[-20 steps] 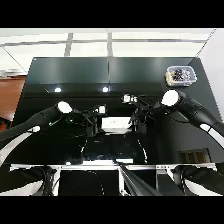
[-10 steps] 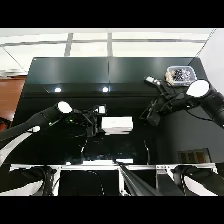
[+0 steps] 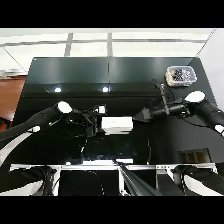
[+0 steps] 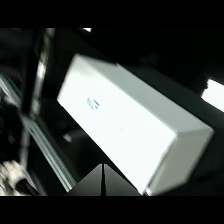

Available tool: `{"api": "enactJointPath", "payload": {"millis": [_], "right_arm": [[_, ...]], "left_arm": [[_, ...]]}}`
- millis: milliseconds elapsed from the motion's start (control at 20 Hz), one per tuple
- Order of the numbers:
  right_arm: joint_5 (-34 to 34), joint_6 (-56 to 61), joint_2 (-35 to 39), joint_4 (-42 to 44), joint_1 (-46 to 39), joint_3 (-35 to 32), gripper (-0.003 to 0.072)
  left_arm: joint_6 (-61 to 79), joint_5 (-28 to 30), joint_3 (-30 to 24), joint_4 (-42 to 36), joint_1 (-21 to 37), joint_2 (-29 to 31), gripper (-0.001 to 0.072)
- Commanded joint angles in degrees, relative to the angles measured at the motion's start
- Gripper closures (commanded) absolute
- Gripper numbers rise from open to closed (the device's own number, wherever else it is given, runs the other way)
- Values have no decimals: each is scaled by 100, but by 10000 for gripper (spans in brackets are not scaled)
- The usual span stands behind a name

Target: Fold the box and place the chain.

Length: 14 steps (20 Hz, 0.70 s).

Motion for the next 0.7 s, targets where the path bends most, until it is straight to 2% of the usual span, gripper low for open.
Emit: {"api": "enactJointPath", "payload": {"millis": [0, 350, 650], "right_arm": [[-378, 81, -363, 1141, 203, -76, 678], [-603, 83, -887, 1110, 765, -76, 677], [-715, 107, -1005, 306, 881, -76, 677]], "left_arm": [[-4, 13, 4, 2, 2, -2, 378], [-4, 11, 4, 2, 2, -2, 378], [-4, 13, 4, 2, 2, -2, 378]]}}
